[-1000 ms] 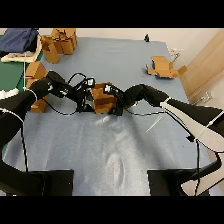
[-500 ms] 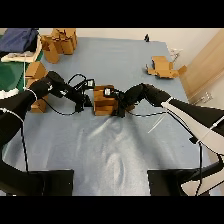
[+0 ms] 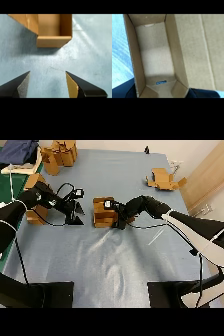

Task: Fold the box.

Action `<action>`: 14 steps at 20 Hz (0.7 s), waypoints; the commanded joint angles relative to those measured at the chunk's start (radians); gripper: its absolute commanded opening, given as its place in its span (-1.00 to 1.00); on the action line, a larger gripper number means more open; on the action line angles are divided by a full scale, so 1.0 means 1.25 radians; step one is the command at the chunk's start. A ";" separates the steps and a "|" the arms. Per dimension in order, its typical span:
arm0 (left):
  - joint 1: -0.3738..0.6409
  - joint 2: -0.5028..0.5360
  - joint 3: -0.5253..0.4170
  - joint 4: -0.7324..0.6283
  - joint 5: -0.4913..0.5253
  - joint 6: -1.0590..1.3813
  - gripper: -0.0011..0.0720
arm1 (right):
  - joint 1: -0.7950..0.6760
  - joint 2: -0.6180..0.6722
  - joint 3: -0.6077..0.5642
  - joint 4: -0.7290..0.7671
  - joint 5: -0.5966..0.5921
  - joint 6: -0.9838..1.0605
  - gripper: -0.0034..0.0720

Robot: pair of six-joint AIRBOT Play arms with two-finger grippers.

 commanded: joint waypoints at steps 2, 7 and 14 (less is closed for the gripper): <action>-0.053 0.000 0.000 -0.042 -0.024 -0.003 0.93 | 0.000 -0.001 0.001 0.000 0.009 0.000 0.98; -0.098 0.000 -0.001 -0.030 0.038 -0.045 0.93 | 0.001 -0.003 0.001 0.001 0.009 0.000 0.98; -0.099 0.000 -0.001 -0.051 0.099 -0.072 0.93 | 0.000 -0.003 0.001 0.000 0.005 0.000 0.98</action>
